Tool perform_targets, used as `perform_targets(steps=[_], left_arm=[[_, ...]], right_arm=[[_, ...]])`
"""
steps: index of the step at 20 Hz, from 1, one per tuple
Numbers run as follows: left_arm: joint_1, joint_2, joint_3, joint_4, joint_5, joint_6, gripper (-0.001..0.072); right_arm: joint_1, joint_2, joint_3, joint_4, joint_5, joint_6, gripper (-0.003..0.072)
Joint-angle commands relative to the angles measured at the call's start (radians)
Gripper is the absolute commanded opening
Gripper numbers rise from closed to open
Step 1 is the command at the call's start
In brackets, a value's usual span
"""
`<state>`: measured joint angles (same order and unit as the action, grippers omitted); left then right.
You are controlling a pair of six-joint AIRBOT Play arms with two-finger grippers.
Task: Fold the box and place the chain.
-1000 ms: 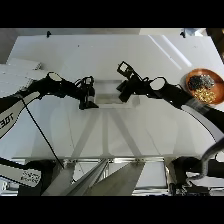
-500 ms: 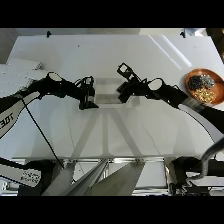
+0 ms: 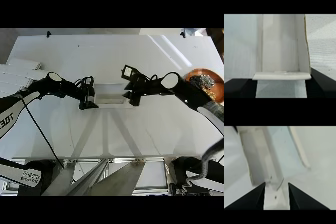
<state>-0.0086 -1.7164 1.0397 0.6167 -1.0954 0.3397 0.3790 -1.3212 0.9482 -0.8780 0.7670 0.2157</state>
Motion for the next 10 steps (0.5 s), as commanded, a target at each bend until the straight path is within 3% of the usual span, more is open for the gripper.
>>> perform_targets(steps=[1, 5, 10], left_arm=[[0.001, -0.001, 0.0, 0.0, 0.0, 0.0, 0.0174], [0.001, -0.001, 0.0, 0.0, 0.0, 0.0, 0.0174], [0.001, -0.001, 0.0, 0.0, 0.0, 0.0, 0.0174]], right_arm=[[-0.026, 0.003, 0.0, -0.159, 0.063, -0.048, 0.0322], [-0.026, -0.065, 0.0, -0.132, -0.043, -0.208, 0.0323], [-0.026, -0.122, 0.0, -0.109, -0.046, -0.243, 0.0323]])
